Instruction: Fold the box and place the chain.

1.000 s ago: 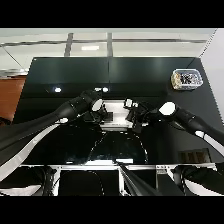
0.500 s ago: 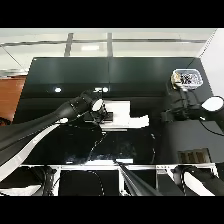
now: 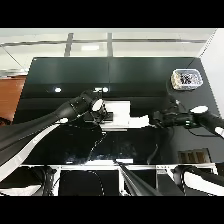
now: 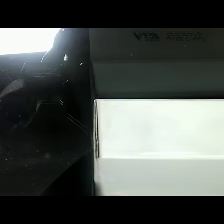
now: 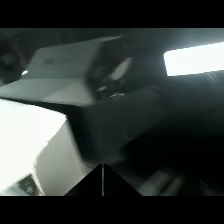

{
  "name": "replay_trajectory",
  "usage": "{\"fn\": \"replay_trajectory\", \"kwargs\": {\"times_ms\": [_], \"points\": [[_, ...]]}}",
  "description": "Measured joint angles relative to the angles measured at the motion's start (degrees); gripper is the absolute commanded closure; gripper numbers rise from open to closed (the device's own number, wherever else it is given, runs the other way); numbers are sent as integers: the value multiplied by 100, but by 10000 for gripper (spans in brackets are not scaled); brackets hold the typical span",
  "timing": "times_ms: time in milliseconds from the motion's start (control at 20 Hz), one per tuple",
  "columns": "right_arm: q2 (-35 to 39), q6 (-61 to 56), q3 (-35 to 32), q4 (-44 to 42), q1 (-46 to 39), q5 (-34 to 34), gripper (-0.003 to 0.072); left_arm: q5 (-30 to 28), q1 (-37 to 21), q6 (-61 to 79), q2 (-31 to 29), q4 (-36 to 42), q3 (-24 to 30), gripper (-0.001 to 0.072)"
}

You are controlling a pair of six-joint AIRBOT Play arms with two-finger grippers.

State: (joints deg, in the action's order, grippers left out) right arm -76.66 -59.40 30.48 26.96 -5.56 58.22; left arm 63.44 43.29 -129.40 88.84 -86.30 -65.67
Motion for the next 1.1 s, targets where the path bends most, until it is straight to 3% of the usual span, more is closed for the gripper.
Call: {"fn": "replay_trajectory", "kwargs": {"times_ms": [100, 150, 200, 350, 400, 550, 650, 750, 850, 1100], "points": [[-264, 114, 155, -210, 413, -44, 648, 0, 0, 0, 0, 2, 0, 682], [-343, 170, 256, -271, 562, -17, 366, 2, 0, 0, 0, 0, 0, 682], [-400, 221, 387, -262, 673, 48, 15, 2, 0, 0, 0, 0, 0, 682], [-494, 306, 835, -24, 857, 527, 13, 4, 0, 0, 0, 0, 0, 682], [-514, 326, 977, 181, 887, 710, 115, 2, 0, 0, 0, 0, 0, 682], [-535, 293, 1292, 350, 986, 1134, 139, 7, 0, 0, 0, 0, 0, 683], [-546, 254, 1473, 398, 1102, 1268, 256, 2, -2, 0, 0, 0, 0, 682], [-546, 234, 1641, 417, 1266, 1355, 257, -4, -2, 0, 0, 0, 0, 682], [-546, 153, 1792, 476, 1456, 1346, 325, -7, 0, 0, 0, 0, 0, 682], [-546, -651, 2168, 1121, 2070, 1010, 325, -13, 0, 0, 0, 0, 0, 683]]}}
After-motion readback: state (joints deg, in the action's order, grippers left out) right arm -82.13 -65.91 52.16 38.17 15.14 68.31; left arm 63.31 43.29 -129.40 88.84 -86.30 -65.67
